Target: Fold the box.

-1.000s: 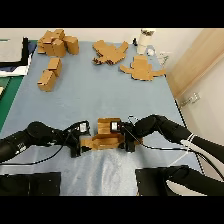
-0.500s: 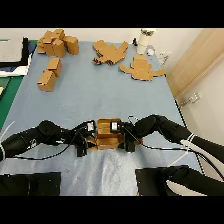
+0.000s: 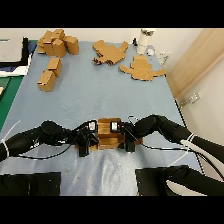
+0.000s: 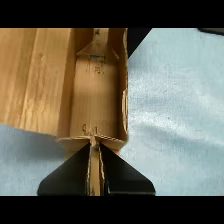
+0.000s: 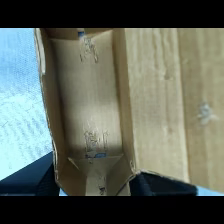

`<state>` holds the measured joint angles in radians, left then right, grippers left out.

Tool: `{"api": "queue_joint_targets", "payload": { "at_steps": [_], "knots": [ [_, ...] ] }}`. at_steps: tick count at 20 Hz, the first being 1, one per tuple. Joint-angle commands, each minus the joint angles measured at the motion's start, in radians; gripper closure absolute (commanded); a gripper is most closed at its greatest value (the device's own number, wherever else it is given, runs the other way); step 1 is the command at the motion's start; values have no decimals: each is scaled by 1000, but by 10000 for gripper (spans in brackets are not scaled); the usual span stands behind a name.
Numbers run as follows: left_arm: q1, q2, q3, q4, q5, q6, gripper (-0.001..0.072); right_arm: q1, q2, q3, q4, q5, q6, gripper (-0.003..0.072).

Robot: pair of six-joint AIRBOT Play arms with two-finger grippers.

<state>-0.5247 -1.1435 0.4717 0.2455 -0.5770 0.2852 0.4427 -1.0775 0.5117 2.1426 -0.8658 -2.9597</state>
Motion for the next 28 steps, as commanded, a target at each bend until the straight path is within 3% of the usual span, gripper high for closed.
{"api": "queue_joint_targets", "payload": {
  "at_steps": [1,9,11,12,16,17,18,25,26,28],
  "knots": [
    [-19,-5,1,-70,3,56,616,0,-1,0,0,0,0,208],
    [-24,-23,1,-134,32,68,604,0,-1,0,0,0,0,208],
    [-25,-35,1,-137,23,68,341,0,-1,0,0,0,0,208],
    [-30,-34,1,-142,26,68,282,0,-1,0,0,0,0,208],
    [-31,-35,1,-146,25,68,271,0,-1,0,0,0,0,208],
    [-31,-35,1,-146,27,69,82,0,-1,0,0,0,0,208],
    [-31,-35,1,-149,27,69,10,0,-1,0,0,0,0,208],
    [-30,-35,0,-148,28,66,13,0,-1,0,0,0,1,208],
    [-29,-34,0,-148,28,66,155,0,-1,0,0,0,0,208],
    [-29,-29,0,-134,28,66,576,0,-1,0,0,0,0,208]
  ]
}}
